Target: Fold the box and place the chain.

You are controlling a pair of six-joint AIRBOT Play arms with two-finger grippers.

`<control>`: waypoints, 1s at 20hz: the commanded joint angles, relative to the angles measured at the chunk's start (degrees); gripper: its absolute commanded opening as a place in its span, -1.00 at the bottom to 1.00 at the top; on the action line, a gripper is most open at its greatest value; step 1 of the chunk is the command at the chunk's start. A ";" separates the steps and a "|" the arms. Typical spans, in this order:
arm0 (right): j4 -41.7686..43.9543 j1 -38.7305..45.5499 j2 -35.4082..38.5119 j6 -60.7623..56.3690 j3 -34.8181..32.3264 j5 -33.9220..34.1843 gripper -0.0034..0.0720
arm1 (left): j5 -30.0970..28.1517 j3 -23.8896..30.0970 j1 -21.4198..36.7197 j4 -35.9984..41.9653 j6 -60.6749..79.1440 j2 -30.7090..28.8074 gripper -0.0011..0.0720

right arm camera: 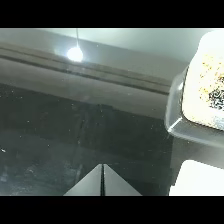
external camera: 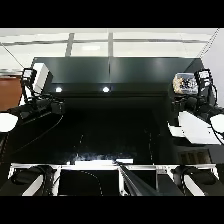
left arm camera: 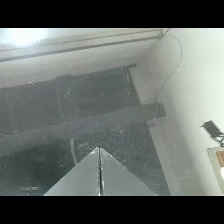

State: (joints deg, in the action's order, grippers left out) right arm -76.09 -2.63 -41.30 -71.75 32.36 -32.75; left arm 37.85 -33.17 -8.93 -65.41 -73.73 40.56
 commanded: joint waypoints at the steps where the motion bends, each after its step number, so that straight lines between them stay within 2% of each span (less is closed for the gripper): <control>1: 0.00 0.02 0.04 -0.02 0.00 0.00 -0.87 | 0.00 0.02 -0.02 -0.02 0.00 -0.04 -0.89; 14: 0.00 0.02 0.04 -0.02 0.00 0.00 -0.87 | 0.00 0.02 -0.02 -0.02 0.00 -0.04 -0.89; 18: 2.25 0.00 0.02 -0.02 0.00 0.15 -0.87 | -0.02 0.02 -0.02 0.00 0.00 -0.04 -0.89; 20: 4.24 0.00 0.02 -0.02 0.00 1.27 -0.87 | -2.19 0.02 -0.02 0.13 0.00 -0.04 -0.89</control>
